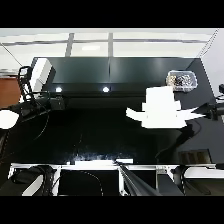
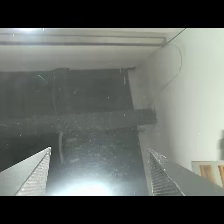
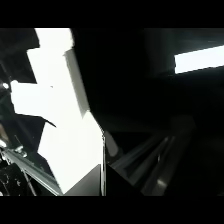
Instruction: Fold the box and place the chain.
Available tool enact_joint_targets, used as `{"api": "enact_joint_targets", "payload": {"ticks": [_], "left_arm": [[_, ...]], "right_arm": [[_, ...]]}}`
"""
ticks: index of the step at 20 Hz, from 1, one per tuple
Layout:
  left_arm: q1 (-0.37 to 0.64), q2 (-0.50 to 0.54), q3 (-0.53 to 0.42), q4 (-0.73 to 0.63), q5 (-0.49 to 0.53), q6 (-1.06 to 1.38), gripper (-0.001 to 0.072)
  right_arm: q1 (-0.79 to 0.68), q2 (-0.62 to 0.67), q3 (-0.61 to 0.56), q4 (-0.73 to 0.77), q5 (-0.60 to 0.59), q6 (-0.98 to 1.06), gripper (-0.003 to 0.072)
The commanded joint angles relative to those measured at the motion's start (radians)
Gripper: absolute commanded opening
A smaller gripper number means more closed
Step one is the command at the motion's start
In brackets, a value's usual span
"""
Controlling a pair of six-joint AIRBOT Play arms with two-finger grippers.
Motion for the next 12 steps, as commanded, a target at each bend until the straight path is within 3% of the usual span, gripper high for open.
{"api": "enact_joint_targets", "payload": {"ticks": [1,7,12], "left_arm": [[0.0,0.0,0.0,-0.001,0.01,0.0,0.0706],[-0.001,-0.001,0.0,-0.036,0.002,0.0,0.0706],[0.0,-0.024,0.0,-0.05,-0.085,0.0,0.0706]], "right_arm": [[0.142,0.152,-0.117,0.097,-0.129,0.001,0.001],[0.54,0.432,-0.408,0.329,-0.594,0.019,0.001],[0.949,0.468,-0.462,0.268,-0.877,0.03,0.001]]}}
